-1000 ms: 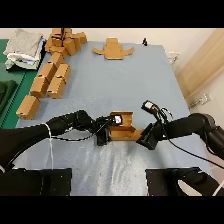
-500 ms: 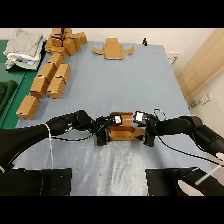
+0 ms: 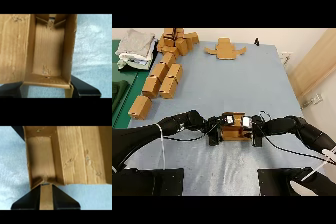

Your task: Fold the box.

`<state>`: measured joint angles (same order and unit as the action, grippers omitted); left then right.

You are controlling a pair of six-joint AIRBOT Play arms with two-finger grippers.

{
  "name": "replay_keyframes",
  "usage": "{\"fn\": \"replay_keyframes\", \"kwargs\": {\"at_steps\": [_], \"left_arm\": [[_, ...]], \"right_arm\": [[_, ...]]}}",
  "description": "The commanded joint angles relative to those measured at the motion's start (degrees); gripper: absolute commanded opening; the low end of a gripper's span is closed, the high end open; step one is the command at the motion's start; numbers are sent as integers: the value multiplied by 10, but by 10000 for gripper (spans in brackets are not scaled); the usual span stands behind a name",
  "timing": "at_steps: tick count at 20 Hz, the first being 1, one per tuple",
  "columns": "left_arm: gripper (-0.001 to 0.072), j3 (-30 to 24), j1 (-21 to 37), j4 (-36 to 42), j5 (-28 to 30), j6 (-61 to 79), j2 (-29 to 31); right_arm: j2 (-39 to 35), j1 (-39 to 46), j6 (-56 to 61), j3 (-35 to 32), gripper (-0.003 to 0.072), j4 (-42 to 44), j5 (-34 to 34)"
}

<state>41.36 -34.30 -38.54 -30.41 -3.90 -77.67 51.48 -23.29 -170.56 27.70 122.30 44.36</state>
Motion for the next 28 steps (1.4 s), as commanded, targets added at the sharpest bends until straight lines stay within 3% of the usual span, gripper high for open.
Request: {"fn": "replay_keyframes", "kwargs": {"at_steps": [1, 7, 8, 9, 10, 19, 20, 22, 23, 24, 28], "left_arm": [[479, 0, 0, 0, 0, 0, 0], [480, 0, 0, 0, 0, 0, 0], [479, 0, 0, 0, 0, 0, 0], [479, 0, 0, 0, 0, 0, 0], [479, 0, 0, 0, 0, 0, 0], [479, 0, 0, 0, 0, 0, 0], [479, 0, 0, 0, 0, 0, 0], [479, 0, 0, 0, 0, 0, 0], [479, 0, 0, 0, 0, 0, 0], [479, 0, 0, 0, 0, 0, 0], [479, 0, 0, 0, 0, 0, 0]], "right_arm": [[5, -4, -16, 0, 217, 20, -8], [21, -40, -16, 0, 226, 22, -31], [24, -41, -16, 0, 321, 23, -34], [27, -41, -15, 0, 526, 23, -37], [28, -41, -15, 0, 623, 23, -36], [27, -41, -14, 0, 623, 20, -36], [24, -41, -4, 0, 584, 17, -36], [-2, -41, 105, 12, 213, -48, -12], [-22, -41, 197, 25, 74, -113, 1], [-43, -41, 302, 40, 4, -190, 13], [-127, -29, 643, 78, 4, -539, 67]]}}
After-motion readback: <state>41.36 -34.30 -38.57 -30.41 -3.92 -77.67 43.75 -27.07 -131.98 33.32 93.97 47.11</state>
